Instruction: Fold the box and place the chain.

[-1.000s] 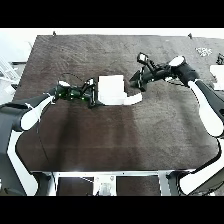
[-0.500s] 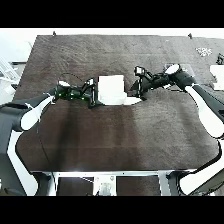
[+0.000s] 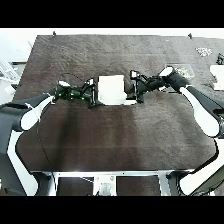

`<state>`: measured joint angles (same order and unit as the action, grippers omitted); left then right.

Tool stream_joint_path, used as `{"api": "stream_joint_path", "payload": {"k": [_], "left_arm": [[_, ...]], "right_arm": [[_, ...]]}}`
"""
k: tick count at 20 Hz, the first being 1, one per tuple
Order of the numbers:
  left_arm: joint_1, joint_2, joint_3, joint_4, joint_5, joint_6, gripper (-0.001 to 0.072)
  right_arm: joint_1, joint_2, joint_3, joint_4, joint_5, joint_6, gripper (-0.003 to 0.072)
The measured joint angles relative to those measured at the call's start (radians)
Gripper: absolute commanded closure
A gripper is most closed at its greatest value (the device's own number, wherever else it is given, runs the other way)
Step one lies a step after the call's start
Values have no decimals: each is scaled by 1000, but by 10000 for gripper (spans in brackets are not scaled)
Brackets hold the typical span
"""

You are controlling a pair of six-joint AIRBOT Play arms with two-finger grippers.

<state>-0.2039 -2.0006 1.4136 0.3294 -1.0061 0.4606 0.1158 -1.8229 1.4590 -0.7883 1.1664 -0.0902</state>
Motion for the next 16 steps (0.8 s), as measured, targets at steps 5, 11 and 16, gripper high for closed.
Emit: {"api": "stream_joint_path", "payload": {"k": [5, 11, 16], "left_arm": [[0, 0, 0, 0, -1, 0, 242], [0, 0, 0, 1, 0, 2, 242], [0, 0, 0, 3, -5, 3, 242]], "right_arm": [[38, -25, 0, 69, -26, -23, 392], [50, -48, 0, 107, -34, -43, 147], [46, -58, -17, 115, -15, -40, 5]]}}
